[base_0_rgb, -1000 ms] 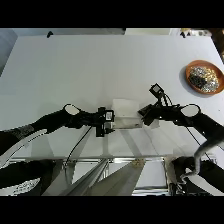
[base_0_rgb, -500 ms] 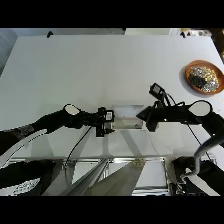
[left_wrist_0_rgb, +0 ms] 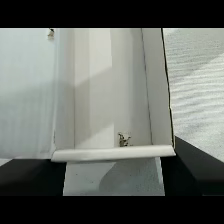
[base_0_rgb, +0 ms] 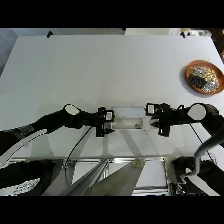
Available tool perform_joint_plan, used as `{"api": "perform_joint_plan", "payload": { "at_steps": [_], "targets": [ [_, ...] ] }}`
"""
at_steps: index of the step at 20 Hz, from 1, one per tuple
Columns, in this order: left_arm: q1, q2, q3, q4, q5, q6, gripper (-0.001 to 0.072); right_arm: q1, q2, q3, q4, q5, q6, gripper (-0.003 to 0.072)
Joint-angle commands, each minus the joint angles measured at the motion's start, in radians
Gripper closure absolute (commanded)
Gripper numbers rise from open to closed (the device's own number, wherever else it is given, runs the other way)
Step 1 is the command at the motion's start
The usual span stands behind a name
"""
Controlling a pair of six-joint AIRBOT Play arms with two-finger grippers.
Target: Fold the box and place the chain.
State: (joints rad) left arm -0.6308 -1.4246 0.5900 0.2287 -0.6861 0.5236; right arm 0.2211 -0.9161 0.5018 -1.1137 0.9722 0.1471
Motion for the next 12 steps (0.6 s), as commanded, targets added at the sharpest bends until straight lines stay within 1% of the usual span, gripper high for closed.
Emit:
{"api": "perform_joint_plan", "payload": {
  "at_steps": [1, 2, 4, 5, 7, 12],
  "targets": [
    [0.0, 0.0, 0.0, 0.0, -0.002, 0.0, 0.0499, 0.023, -0.065, -0.004, 0.059, -0.022, -0.201, 0.0452],
    [0.0, 0.0, 0.0, 0.0, -0.002, 0.0, 0.0499, 0.037, -0.091, -0.004, 0.073, -0.024, -0.227, 0.0512],
    [0.0, 0.0, 0.0, 0.0, -0.004, 0.0, 0.0499, 0.062, -0.124, -0.004, 0.075, -0.048, -0.242, 0.0515],
    [0.0, 0.0, 0.0, 0.0, -0.003, 0.0, 0.0499, 0.069, -0.131, -0.004, 0.076, -0.076, -0.242, 0.0515],
    [0.0, 0.0, 0.0, 0.0, -0.006, 0.0, 0.0499, 0.071, -0.132, -0.004, 0.106, -0.095, -0.242, 0.0514],
    [0.0, 0.0, 0.0, 0.0, -0.006, 0.0, 0.0499, 0.071, -0.133, -0.004, 0.209, -0.102, -0.243, 0.0516]
  ]
}}
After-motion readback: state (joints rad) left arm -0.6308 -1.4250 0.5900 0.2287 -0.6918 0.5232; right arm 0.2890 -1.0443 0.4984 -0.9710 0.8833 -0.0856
